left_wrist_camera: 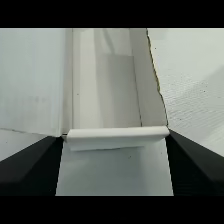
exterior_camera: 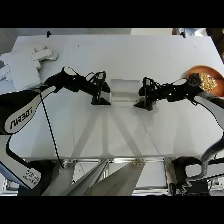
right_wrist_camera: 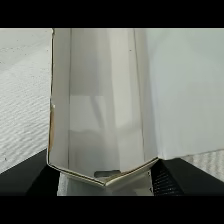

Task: Fold the box and place the chain.

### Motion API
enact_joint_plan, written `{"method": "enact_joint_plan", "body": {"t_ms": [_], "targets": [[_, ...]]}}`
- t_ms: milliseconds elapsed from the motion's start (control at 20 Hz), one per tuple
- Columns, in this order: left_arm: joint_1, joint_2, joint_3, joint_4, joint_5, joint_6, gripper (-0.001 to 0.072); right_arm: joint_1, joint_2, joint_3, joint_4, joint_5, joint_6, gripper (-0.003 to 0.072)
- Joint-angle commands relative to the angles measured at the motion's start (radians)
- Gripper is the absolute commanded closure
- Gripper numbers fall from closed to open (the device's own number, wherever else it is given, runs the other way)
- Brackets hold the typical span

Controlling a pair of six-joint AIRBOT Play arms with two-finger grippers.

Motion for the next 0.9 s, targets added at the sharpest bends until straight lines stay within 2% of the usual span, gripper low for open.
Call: {"method": "enact_joint_plan", "body": {"t_ms": [0,550,600,650,850], "targets": [[-0.016,-0.015,0.008,-0.007,-0.001,-0.004,0.0000,0.000,0.000,0.000,0.002,-0.002,0.002,0.0169],[-0.045,-0.015,0.009,-0.021,0.096,-0.091,0.0005,0.000,0.000,0.000,0.002,-0.002,0.002,0.0169],[-0.047,-0.015,0.009,-0.015,0.096,-0.092,0.0031,0.000,0.000,0.000,0.002,-0.002,0.002,0.0169],[-0.050,-0.015,0.009,-0.013,0.094,-0.092,0.0126,0.000,0.000,0.000,0.002,-0.002,0.002,0.0169],[-0.051,-0.015,0.009,-0.006,0.079,-0.092,0.0145,0.000,0.000,0.000,0.002,-0.002,0.002,0.0169]]}}
